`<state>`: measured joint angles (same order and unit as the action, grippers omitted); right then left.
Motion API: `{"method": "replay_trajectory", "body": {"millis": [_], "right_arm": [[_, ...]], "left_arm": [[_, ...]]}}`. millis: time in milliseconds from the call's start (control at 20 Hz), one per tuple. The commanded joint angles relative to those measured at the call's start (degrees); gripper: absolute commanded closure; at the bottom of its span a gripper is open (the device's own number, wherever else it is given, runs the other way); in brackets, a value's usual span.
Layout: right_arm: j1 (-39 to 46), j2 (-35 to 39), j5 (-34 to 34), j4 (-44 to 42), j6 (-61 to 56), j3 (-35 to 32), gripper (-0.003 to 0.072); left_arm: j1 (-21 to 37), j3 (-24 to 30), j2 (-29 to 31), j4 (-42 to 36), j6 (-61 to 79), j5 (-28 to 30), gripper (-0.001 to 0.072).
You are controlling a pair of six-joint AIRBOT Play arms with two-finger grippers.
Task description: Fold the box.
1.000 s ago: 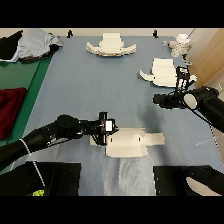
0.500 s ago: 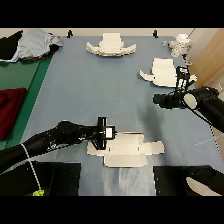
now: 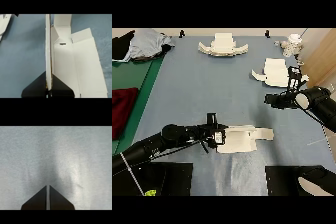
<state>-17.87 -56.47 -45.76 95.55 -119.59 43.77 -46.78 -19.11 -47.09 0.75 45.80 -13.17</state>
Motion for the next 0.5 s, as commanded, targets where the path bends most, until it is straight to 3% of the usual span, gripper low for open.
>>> {"method": "replay_trajectory", "body": {"millis": [0, 200, 450], "right_arm": [[-0.09, -0.02, 0.98, -0.50, 0.00, 0.07, 0.0637], [-0.09, 0.00, 1.33, -0.76, 0.00, 0.07, 0.0637], [-0.09, -0.02, 1.33, -0.85, 0.00, 0.07, 0.0637]], "left_arm": [[-5.03, 3.08, -0.96, 0.04, 0.09, 6.51, 0.0699], [-6.47, 3.65, -4.17, 0.04, -0.20, 7.04, 0.0699], [-6.38, 3.34, -4.11, 0.04, -0.90, 7.04, 0.0696]]}}
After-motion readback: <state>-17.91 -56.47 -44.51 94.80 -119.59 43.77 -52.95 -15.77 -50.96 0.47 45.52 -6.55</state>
